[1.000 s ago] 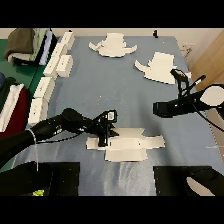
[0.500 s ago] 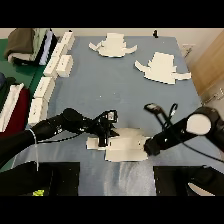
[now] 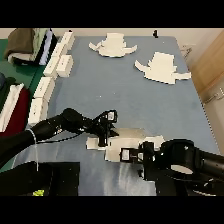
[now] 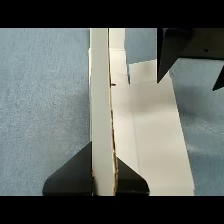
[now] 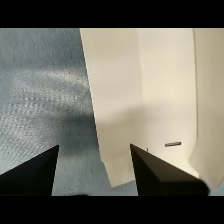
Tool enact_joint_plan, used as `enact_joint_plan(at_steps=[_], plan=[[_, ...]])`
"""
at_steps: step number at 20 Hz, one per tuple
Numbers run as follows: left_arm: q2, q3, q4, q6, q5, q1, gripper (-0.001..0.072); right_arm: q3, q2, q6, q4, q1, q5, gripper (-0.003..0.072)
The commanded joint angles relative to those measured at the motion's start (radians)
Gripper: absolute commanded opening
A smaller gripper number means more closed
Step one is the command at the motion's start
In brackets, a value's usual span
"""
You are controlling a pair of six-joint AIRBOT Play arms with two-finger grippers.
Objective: Fold the box.
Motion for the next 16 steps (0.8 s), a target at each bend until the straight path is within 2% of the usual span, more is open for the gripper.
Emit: enact_joint_plan(at_steps=[1, 3, 7, 9, 13, 16], plan=[[-0.001, 0.0, 0.0, 0.0, 0.0, 0.001, 0.0017, -0.059, -0.041, -0.034, -0.119, 0.06, -0.153, 0.0712], [-0.001, 0.0, 0.0, 0.0, 0.0, 0.001, 0.0017, -0.066, -0.067, -0.006, -0.195, 0.06, -0.201, 0.0704], [-0.001, 0.0, 0.0, 0.0, 0.0, 0.0, 0.0018, -0.066, -0.068, 0.182, -0.335, 0.06, -0.268, 0.0685], [-0.001, 0.0, 0.0, 0.0, 0.0, 0.001, 0.0018, -0.066, -0.067, 0.188, -0.34, 0.06, -0.264, 0.064], [-0.001, 0.0, 0.0, 0.0, 0.0, 0.0, 0.0017, -0.049, -0.049, 0.229, -0.351, 0.06, -0.222, 0.064], [-0.001, 0.0, 0.0, 0.0, 0.0, 0.001, 0.0017, -0.024, -0.01, 0.459, -0.459, 0.058, -0.141, 0.0641]])
